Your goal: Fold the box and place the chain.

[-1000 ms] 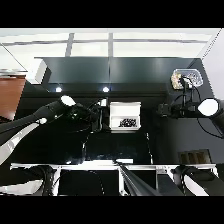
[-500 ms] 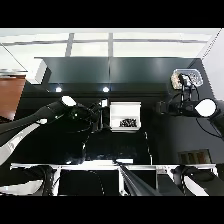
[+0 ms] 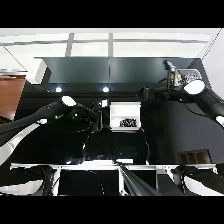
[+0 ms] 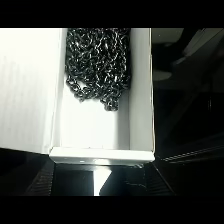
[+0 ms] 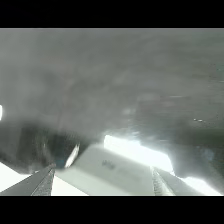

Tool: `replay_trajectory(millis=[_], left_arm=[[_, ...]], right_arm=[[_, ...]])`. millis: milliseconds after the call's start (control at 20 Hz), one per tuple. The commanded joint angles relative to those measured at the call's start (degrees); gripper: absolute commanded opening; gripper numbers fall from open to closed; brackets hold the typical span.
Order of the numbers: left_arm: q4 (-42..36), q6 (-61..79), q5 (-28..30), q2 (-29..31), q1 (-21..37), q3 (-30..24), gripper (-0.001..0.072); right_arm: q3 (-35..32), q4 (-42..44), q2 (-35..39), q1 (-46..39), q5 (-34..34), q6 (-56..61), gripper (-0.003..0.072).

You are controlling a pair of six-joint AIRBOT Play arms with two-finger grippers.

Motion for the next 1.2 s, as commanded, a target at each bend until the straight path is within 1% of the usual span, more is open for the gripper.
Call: replay_trajectory(millis=[0,50,150,200,300,400,550,650,1150], left_arm=[[0.0,0.0,0.0,0.0,0.0,0.0,0.0282],[0.0,0.0,0.0,0.0,0.0,0.0,0.0282],[0.0,0.0,-0.1,0.0,0.0,0.0,0.0282],[0.0,0.0,0.0,0.0,0.0,0.0,0.0283],[0.0,0.0,-0.1,0.0,0.0,0.0,0.0282],[0.0,0.0,-0.1,0.0,0.0,0.0,0.0282],[0.0,0.0,-0.1,0.0,0.0,0.0,0.0282],[0.0,0.0,-0.1,0.0,0.0,0.0,0.0283],[0.0,0.0,-0.1,0.0,0.0,0.0,0.0282]], right_arm=[[2.6,4.2,-2.8,0.4,14.6,-20.8,0.0703],[2.9,2.8,-1.6,0.4,18.9,-25.7,0.0703],[2.9,-1.2,0.7,0.5,22.9,-33.2,0.0703],[2.8,-3.1,0.9,1.0,22.5,-34.5,0.0703],[1.2,-2.8,0.9,3.5,18.3,-40.7,0.0702],[0.1,-3.1,0.9,7.0,16.2,-45.0,0.0702],[0.1,-5.9,0.9,10.8,14.9,-46.2,0.0702],[0.1,-7.8,0.9,11.5,14.4,-46.1,0.0702],[0.1,-7.8,0.9,11.5,13.9,-46.1,0.0702]])
